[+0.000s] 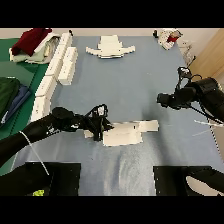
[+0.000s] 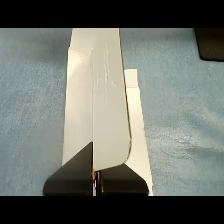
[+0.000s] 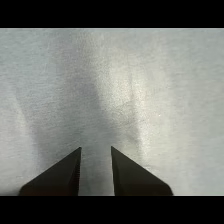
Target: Fold the box.
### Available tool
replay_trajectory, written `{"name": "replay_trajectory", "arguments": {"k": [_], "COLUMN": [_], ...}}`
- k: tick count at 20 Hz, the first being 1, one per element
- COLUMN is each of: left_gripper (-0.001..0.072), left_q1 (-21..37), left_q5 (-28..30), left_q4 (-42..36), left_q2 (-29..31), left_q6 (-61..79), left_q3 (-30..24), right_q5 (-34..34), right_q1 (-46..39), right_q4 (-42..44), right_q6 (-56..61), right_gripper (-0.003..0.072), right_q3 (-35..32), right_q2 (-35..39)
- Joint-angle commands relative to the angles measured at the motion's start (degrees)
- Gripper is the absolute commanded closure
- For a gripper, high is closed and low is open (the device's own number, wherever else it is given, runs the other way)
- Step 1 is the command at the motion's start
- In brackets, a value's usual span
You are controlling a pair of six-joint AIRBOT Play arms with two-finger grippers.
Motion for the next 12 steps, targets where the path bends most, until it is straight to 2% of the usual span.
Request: {"name": "replay_trajectory", "arguments": {"k": [1, 3, 6, 8, 12], "left_gripper": [0.0699, 0.0699, 0.0699, 0.0699, 0.0697], "left_q1": [2.6, 6.3, 9.8, 9.7, 6.2], "left_q5": [-4.9, -10.3, -17.9, -20.1, -20.1], "left_q4": [8.5, 12.0, 11.9, 10.3, 8.4], "left_q2": [-0.1, -1.1, -4.9, -7.1, -8.9], "left_q6": [-9.3, -12.8, -13.1, -13.1, -13.1], "left_q3": [3.6, 6.1, 9.5, 10.5, 10.5], "right_q5": [-0.1, 0.0, 0.0, 0.0, 0.1], "right_q1": [0.1, 0.1, 0.1, 0.1, 0.1], "right_q4": [1.2, 1.8, 2.0, 2.0, 2.0], "right_q6": [0.0, 0.0, 0.0, 0.0, 0.0], "right_gripper": [0.0385, 0.0385, 0.0385, 0.0385, 0.0385], "right_q3": [0.0, 0.0, 0.0, 0.0, 0.0], "right_q2": [0.0, 0.0, 0.0, 0.0, -0.1]}}
